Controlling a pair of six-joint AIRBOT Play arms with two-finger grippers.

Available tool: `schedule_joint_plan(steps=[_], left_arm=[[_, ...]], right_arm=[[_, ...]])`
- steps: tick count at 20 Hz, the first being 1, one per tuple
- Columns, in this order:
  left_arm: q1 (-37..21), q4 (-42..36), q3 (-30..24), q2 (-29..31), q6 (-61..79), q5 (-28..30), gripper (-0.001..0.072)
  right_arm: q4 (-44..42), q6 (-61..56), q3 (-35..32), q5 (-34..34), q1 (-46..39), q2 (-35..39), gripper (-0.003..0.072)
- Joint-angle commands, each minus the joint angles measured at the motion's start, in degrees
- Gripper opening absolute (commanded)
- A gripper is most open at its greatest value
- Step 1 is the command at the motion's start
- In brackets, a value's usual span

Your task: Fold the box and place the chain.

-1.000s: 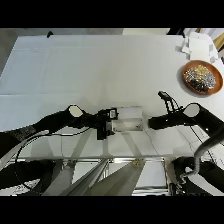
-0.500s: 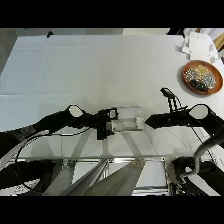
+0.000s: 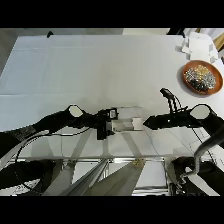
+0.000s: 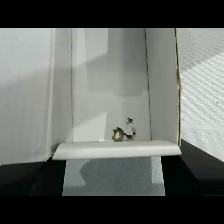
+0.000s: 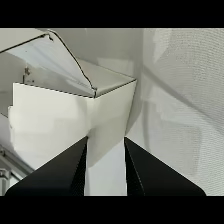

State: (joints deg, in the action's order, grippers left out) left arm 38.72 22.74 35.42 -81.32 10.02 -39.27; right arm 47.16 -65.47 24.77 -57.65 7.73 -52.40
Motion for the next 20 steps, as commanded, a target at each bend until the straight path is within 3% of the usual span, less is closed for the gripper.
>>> schedule_joint_plan(steps=[1, 5, 7, 11, 15, 20], left_arm=[[-0.1, 0.0, 0.0, 0.0, 0.0, 0.0, 0.0131], [-0.1, 0.0, 0.0, 0.0, 0.0, 0.0, 0.0131], [-0.1, 0.0, 0.0, 0.0, 0.0, 0.0, 0.0131], [-0.1, 0.0, 0.0, 0.0, 0.0, 0.0, 0.0131], [-0.1, 0.0, 0.0, 0.0, 0.0, 0.0, 0.0131], [-0.1, 0.0, 0.0, 0.0, 0.0, 0.0, 0.0131]], right_arm=[[0.0, 0.0, 0.0, -0.5, 0.1, 0.1, 0.0262], [0.0, 0.0, 0.0, -0.2, 1.0, 0.9, 0.0281], [0.7, -0.3, 0.0, 2.0, 4.2, 0.8, 0.0328], [5.8, -6.5, 0.7, 6.2, 9.2, -0.2, 0.0328], [19.5, -18.9, 6.4, 5.4, 14.0, -3.8, 0.0368], [20.9, -24.8, 12.7, 4.6, 22.1, -10.8, 0.0381]])
